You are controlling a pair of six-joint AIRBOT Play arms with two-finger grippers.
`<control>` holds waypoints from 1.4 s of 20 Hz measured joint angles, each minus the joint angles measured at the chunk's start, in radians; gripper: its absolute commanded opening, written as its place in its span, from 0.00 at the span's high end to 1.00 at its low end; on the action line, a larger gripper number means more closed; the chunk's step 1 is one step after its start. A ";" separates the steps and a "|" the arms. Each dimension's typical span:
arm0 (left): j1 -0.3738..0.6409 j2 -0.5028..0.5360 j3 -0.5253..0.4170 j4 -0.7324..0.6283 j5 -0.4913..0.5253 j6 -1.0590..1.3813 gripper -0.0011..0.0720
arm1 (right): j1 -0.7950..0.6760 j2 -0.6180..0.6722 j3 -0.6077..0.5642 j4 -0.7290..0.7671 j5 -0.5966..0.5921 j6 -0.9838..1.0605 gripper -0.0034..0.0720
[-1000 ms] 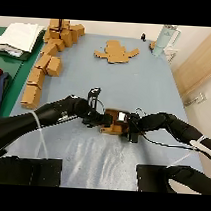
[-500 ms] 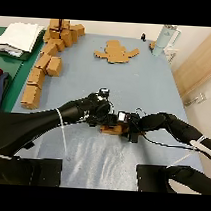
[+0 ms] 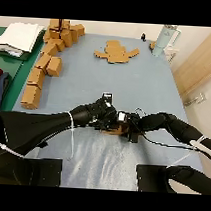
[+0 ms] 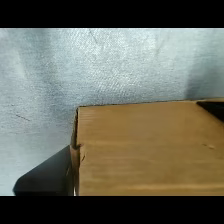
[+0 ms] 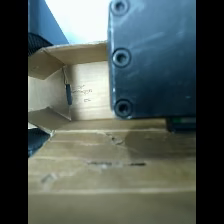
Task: Fold the box.
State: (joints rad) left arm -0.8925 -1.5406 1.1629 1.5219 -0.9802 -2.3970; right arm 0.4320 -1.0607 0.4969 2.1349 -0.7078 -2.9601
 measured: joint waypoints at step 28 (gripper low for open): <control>0.019 -0.016 0.050 0.043 -0.045 -0.010 0.97 | -0.001 0.000 0.000 0.000 0.002 0.000 0.28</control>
State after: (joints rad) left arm -0.8738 -1.5566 1.2133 1.5650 -1.0248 -2.4065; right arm 0.4313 -1.0607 0.4969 2.1349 -0.7063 -2.9597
